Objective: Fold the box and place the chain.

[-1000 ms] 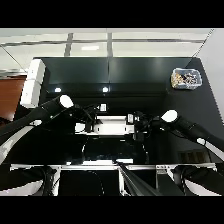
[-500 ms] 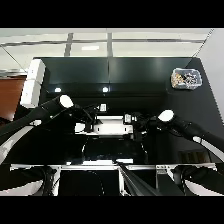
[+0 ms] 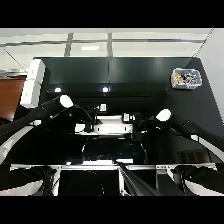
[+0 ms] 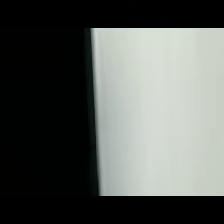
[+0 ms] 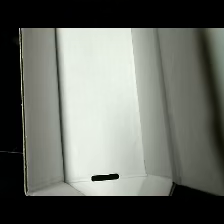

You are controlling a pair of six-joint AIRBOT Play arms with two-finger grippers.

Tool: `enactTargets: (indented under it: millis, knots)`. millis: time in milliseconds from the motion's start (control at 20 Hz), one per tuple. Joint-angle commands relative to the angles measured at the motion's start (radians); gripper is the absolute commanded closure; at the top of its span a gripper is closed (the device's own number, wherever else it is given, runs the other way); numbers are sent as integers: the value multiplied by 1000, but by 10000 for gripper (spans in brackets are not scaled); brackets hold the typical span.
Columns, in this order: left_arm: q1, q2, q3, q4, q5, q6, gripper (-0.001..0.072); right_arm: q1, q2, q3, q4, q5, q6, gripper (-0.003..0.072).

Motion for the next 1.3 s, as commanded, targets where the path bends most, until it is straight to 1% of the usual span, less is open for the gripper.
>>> enactTargets:
  millis: [0, 150, 350, 1000, 1050, 1100, 1200, 1250]
  knots:
    - [-1, 1, 1, 0, 2, 1, 682, 1, -10, 9, -31, -1, 39, -19]
    - [-1, 1, 1, -2, 2, 1, 682, 4, -10, 9, -31, -2, 39, -18]
    - [-1, 1, 1, -4, 3, 1, 682, 32, -13, 10, -82, -10, 57, -18]
    - [-1, 1, 1, -4, 3, 1, 681, 32, -13, 10, -82, -10, 61, -16]
    - [-1, 1, 1, -4, 3, 1, 681, 32, -13, 10, -82, -10, 61, 52]
    - [-1, 1, 1, -4, 3, 1, 682, 32, -13, 10, -82, -10, 61, 83]
    - [-1, 1, 1, -4, 3, 1, 682, 32, -13, 10, -82, -10, 61, 83]
    - [-1, 1, 1, -4, 3, 1, 682, 32, -13, 10, -82, -9, 61, 168]
